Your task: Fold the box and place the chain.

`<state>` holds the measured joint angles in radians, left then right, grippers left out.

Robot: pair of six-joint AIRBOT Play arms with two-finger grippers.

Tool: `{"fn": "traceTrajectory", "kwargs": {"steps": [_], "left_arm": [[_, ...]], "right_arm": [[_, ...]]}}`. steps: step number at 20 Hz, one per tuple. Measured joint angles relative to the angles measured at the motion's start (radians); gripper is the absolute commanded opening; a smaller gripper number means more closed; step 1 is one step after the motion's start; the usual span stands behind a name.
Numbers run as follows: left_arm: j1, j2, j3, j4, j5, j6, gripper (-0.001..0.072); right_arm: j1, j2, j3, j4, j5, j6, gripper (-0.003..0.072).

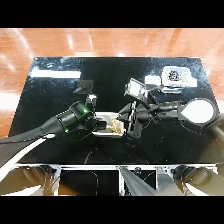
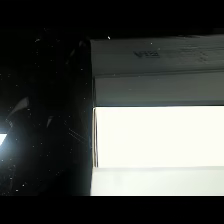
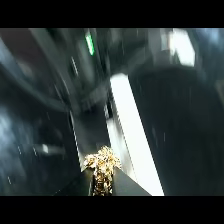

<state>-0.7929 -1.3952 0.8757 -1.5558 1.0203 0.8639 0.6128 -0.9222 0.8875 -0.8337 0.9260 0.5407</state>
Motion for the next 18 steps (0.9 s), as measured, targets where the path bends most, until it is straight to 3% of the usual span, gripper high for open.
{"fn": "traceTrajectory", "kwargs": {"steps": [8, 18], "left_arm": [[0.000, 0.000, 0.000, 0.000, 0.000, 0.000, 0.0025], [0.000, 0.000, 0.000, 0.000, 0.000, 0.000, 0.0025]], "right_arm": [[0.056, -0.022, 0.044, 0.056, -0.076, 0.006, 0.0033], [0.061, -0.169, 0.039, -0.078, -0.018, 0.085, 0.0034]]}}
